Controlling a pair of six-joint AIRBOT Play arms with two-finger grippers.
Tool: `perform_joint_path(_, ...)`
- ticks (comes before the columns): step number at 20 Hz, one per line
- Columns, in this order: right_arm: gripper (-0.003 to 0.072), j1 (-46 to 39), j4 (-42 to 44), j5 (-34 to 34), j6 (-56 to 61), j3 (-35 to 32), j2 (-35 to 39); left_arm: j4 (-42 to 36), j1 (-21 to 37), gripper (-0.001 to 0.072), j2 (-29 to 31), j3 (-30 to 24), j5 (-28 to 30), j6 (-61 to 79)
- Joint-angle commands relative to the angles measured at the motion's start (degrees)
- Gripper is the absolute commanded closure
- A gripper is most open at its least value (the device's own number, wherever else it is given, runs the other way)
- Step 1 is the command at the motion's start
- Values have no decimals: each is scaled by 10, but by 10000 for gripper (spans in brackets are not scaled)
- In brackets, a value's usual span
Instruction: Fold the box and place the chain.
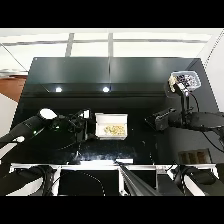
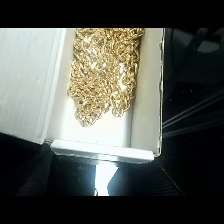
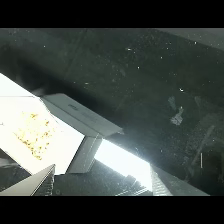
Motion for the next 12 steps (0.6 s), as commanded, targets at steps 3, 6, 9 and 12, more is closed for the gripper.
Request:
perform_joint_path(3, -17, 0, 0, 0, 1, 0, 0, -6, 0, 4, 0, 0, 16, -7)
perform_joint_path(6, -17, 0, 0, 0, 3, 0, 0, -5, 0, 5, 0, 1, 16, -7)
perform_joint_path(9, -17, 0, 0, 0, 3, 0, 0, -4, 0, 6, 0, 1, -12, 17)
perform_joint_path(12, -17, 0, 0, 0, 3, 0, 0, -2, 0, 6, 0, 1, -17, 21)
